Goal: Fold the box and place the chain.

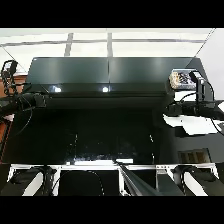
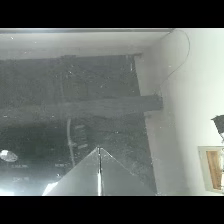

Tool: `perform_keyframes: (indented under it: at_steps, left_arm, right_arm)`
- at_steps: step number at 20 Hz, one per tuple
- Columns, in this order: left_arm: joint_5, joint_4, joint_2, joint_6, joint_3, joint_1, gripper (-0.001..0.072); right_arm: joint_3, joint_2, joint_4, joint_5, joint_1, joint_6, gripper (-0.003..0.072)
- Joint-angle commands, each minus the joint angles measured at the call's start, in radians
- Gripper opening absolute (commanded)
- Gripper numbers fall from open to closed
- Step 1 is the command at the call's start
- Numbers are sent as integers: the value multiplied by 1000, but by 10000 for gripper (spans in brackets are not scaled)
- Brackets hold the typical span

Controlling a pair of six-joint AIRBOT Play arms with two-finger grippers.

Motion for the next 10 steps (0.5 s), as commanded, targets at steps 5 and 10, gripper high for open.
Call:
perform_keyframes:
  at_steps: [5, 10]
  left_arm:
    - [0, 0, 1, 0, 0, 0, 26]
    - [0, 0, 1, 0, 0, 0, 26]
  right_arm:
    - [0, 0, 0, 0, 0, 0, 14]
    - [0, 0, 47, -104, 1, -4, 14]
